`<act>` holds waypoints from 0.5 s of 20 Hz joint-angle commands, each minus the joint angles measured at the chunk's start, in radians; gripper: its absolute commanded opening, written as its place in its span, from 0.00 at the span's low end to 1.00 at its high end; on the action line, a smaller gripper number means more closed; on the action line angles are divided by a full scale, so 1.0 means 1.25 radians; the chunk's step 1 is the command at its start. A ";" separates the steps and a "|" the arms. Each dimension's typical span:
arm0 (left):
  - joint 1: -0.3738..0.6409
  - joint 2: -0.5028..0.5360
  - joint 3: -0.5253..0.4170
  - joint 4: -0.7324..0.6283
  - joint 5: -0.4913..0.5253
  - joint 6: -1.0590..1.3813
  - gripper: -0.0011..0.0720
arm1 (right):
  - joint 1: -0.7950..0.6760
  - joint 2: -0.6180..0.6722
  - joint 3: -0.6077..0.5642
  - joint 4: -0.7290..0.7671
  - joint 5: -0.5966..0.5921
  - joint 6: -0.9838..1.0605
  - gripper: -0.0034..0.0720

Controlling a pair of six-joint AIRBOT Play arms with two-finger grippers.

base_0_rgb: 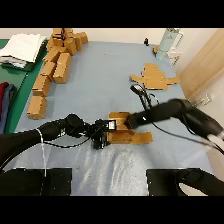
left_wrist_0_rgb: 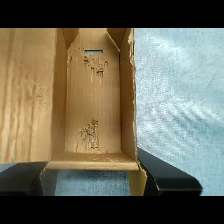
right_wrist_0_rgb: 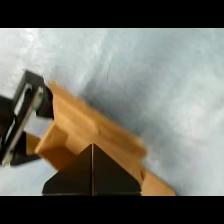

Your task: Fold the box.

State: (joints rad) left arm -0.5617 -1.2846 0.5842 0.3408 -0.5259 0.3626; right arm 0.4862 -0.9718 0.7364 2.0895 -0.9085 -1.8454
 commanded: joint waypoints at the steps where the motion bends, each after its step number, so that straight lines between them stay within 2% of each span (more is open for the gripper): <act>1: 0.000 0.000 0.001 0.000 0.000 0.000 0.73 | 0.005 0.196 -0.154 0.014 -0.065 -0.149 0.05; 2: 0.000 0.000 0.001 0.000 0.001 0.000 0.73 | 0.010 0.251 -0.196 0.014 -0.088 -0.204 0.05; 3: 0.000 0.000 0.001 0.000 0.000 0.000 0.73 | 0.012 0.296 -0.224 -0.004 -0.099 -0.229 0.20; 4: 0.000 0.000 0.001 0.000 0.000 0.000 0.73 | 0.012 0.323 -0.240 -0.034 -0.099 -0.249 0.45; 5: 0.000 0.000 0.001 0.000 0.000 0.000 0.73 | 0.012 0.339 -0.246 -0.084 -0.096 -0.269 0.58; 7: 0.000 0.000 0.001 0.000 0.000 0.000 0.73 | 0.012 0.331 -0.246 -0.182 -0.083 -0.309 0.59; 10: 0.000 0.000 0.001 0.000 0.000 0.000 0.73 | 0.012 0.264 -0.246 -0.251 -0.029 -0.384 0.59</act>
